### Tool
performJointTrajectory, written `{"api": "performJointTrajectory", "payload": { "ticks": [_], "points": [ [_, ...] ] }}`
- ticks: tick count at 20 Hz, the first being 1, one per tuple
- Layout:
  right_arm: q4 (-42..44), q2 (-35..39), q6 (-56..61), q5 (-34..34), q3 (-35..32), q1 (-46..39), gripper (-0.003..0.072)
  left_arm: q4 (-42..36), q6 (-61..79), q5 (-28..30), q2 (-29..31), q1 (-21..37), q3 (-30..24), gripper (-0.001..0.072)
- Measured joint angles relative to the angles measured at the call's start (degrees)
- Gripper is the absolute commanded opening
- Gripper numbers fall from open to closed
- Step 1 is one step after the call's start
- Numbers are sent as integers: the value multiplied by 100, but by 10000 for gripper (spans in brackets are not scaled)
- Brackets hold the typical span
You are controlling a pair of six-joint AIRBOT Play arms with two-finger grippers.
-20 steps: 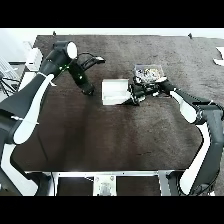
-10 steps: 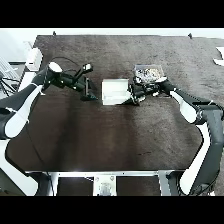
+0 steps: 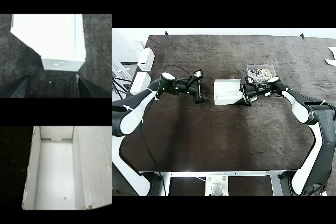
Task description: Fold the box and place the chain.
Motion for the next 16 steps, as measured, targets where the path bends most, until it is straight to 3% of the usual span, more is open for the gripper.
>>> {"api": "performJointTrajectory", "payload": {
  "ticks": [16],
  "points": [
    [-2,0,-4,2,0,-2,585,-153,354,129,-66,-258,-15,716]
  ]
}}
